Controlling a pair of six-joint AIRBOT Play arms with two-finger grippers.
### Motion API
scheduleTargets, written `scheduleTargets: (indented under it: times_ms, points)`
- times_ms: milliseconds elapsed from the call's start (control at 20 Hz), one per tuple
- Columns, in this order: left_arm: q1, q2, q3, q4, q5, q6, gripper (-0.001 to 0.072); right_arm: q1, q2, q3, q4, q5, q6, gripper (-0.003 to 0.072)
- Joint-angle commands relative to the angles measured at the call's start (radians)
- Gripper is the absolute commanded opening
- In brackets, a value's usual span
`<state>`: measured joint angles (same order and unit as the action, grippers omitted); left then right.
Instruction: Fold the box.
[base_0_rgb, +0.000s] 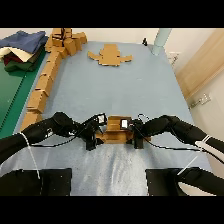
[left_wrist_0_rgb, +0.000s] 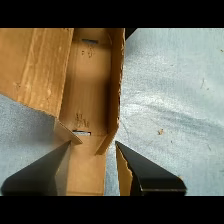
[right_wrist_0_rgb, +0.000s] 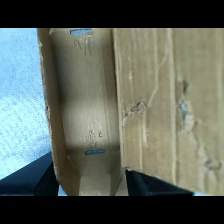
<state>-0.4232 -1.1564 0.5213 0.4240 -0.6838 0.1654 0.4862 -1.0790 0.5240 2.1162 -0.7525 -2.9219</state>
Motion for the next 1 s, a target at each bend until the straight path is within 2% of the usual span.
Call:
scheduleTargets:
  times_ms: [0,350,400,450,750,950]
  points:
    - [-0.001,-0.004,-0.001,-0.004,0.004,0.007,0.0402,0.000,0.000,0.000,0.000,0.000,0.000,0.0510]
    - [-0.001,-0.004,-0.001,0.044,0.004,0.092,0.0401,0.000,0.000,0.000,0.000,0.000,0.000,0.0510]
    - [-0.001,-0.004,-0.001,0.043,0.004,0.101,0.0305,0.000,0.000,0.000,0.000,0.000,0.000,0.0510]
    - [-0.001,-0.004,-0.001,0.042,0.003,0.100,0.0243,0.000,0.000,0.000,0.000,0.000,0.000,0.0510]
    - [-0.001,-0.004,-0.001,-0.009,0.004,0.116,0.0245,0.000,0.000,0.000,0.000,0.000,0.000,0.0510]
    - [0.001,-0.003,-0.001,0.055,0.001,0.094,0.0246,0.000,0.000,0.000,0.000,0.000,0.000,0.0510]
